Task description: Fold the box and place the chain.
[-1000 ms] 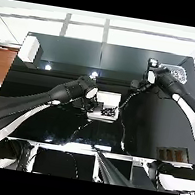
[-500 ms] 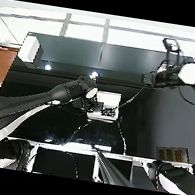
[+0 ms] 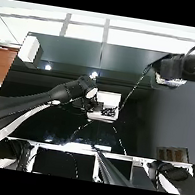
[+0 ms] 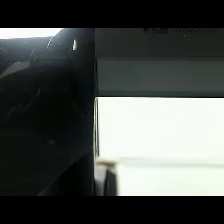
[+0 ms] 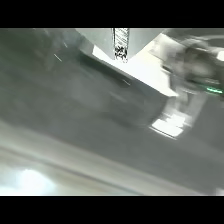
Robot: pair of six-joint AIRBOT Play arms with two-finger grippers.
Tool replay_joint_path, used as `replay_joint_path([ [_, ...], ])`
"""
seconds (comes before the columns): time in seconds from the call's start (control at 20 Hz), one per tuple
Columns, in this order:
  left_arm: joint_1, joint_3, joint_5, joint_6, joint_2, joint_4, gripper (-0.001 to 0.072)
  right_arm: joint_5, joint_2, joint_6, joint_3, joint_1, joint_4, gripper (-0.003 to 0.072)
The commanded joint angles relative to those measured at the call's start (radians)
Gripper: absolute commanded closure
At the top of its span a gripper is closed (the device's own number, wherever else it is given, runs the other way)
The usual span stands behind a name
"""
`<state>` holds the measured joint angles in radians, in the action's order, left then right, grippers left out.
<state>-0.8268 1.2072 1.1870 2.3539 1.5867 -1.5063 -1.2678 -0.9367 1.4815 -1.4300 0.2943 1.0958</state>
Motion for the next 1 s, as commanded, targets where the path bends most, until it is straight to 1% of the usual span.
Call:
replay_joint_path([
  [0.0,0.000,0.000,0.000,0.000,-0.001,0.000,0.0683,0.047,0.007,-0.024,-0.096,0.001,-0.157,0.0668],
  [0.15,0.000,0.000,0.000,0.000,-0.001,0.000,0.0683,0.103,0.007,-0.025,-0.123,0.001,-0.208,0.0668],
  [0.4,0.000,0.000,0.000,0.000,-0.001,0.000,0.0683,0.068,0.003,-0.044,-0.123,0.010,-0.220,0.0668],
  [0.5,0.000,0.000,0.000,0.000,-0.001,0.000,0.0683,0.016,-0.006,-0.046,-0.117,0.014,-0.223,0.0668],
  [0.65,0.000,0.000,0.000,0.000,-0.001,0.000,0.0684,-0.071,-0.010,-0.050,-0.043,0.013,-0.208,0.0668],
  [0.75,0.000,0.000,0.000,0.000,-0.001,0.000,0.0683,-0.069,-0.010,-0.050,0.031,0.013,-0.211,0.0668],
  [0.85,0.000,0.000,0.000,0.000,-0.001,0.000,0.0683,-0.051,-0.010,-0.050,0.093,0.013,-0.247,0.0668],
  [0.95,0.000,0.000,0.000,0.000,-0.001,0.000,0.0683,-0.043,-0.010,-0.051,0.131,0.013,-0.273,0.0667],
])
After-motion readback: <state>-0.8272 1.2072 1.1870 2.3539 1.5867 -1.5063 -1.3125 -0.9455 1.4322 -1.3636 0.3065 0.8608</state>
